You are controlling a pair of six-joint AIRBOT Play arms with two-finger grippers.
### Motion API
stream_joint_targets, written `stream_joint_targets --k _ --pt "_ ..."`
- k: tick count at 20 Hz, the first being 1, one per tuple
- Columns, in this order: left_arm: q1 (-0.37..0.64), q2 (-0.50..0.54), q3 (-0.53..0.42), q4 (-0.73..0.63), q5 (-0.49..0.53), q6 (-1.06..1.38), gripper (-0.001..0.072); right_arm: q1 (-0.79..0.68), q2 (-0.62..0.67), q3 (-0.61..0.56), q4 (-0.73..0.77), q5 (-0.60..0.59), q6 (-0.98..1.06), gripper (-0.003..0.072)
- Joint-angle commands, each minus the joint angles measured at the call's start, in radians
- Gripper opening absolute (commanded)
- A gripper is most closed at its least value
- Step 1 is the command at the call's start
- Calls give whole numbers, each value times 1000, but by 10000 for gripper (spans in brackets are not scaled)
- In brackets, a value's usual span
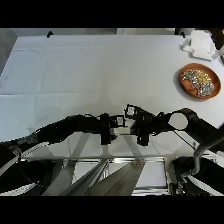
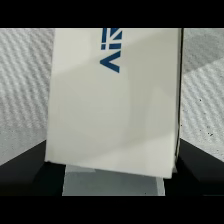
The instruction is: Fold the box and place the chain.
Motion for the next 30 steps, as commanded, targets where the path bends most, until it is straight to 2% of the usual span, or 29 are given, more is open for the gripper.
stream_joint_targets --k 1,9,10,11,12,15,18,21,30 --pt "-1 1 0 -1 0 -2 314 5 23 -1 -1 -19 -3 243" --pt "-1 1 0 -1 0 -2 314 4 146 -1 4 -45 -2 239" --pt "-1 1 0 -1 0 -2 314 4 154 -1 10 -49 -2 201" --pt "-1 1 0 -1 0 -2 314 3 159 -2 27 -56 -2 69" --pt "-1 1 0 -1 0 -2 314 -2 159 -6 51 -72 1 15" --pt "-1 1 0 -2 0 -2 314 -41 159 -104 186 -220 -21 14" --pt "-1 1 0 -2 0 -2 314 -42 159 -190 367 -248 -173 14" --pt "-1 1 0 -2 0 -2 314 -42 159 -226 377 -290 -177 13" --pt "-1 1 0 -2 0 -2 314 -42 159 -304 376 -288 -186 12"
